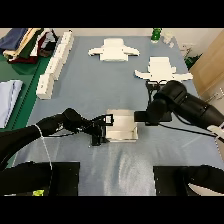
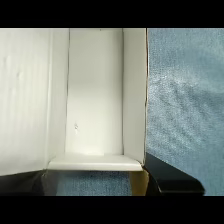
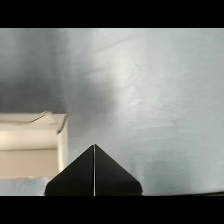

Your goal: Fold the box.

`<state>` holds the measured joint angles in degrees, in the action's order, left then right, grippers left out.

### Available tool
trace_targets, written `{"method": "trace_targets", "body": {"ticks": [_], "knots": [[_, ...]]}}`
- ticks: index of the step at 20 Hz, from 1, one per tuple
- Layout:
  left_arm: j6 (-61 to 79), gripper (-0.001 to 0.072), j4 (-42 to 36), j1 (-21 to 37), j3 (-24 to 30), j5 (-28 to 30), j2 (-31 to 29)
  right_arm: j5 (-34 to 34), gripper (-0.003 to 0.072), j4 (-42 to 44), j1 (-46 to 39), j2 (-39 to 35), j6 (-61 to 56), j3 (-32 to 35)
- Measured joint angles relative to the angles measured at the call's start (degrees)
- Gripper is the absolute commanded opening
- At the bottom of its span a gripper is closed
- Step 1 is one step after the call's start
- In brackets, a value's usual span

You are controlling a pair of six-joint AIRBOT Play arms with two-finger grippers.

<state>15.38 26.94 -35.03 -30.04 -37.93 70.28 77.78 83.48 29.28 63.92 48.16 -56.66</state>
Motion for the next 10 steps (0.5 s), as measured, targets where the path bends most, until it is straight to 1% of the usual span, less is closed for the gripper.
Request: {"method": "trace_targets", "body": {"ticks": [1,3,5,7,9,10], "knots": [[0.0,0.0388,0.0,0.0,0.0,0.0,0.0,-0.3,0.0002,1.7,-3.6,0.7,3.0,0.0],[0.0,0.0387,0.0,0.0,0.0,0.0,0.0,-3.1,0.0002,8.8,-11.0,3.1,10.4,-0.1],[0.0,0.0387,0.0,0.0,0.0,0.0,0.0,-6.5,0.0002,19.2,-17.9,6.3,19.3,-0.1],[0.0,0.0387,0.0,0.0,0.0,0.0,0.0,-8.3,0.0002,31.4,-23.6,10.5,29.2,-0.2],[0.0,0.0387,0.0,0.0,0.0,0.0,0.0,-7.1,0.0002,43.8,-27.4,15.7,39.0,-0.8],[0.0,0.0387,0.0,0.0,0.0,0.0,0.0,-4.9,0.0002,49.5,-28.6,18.5,43.6,-1.5]]}}
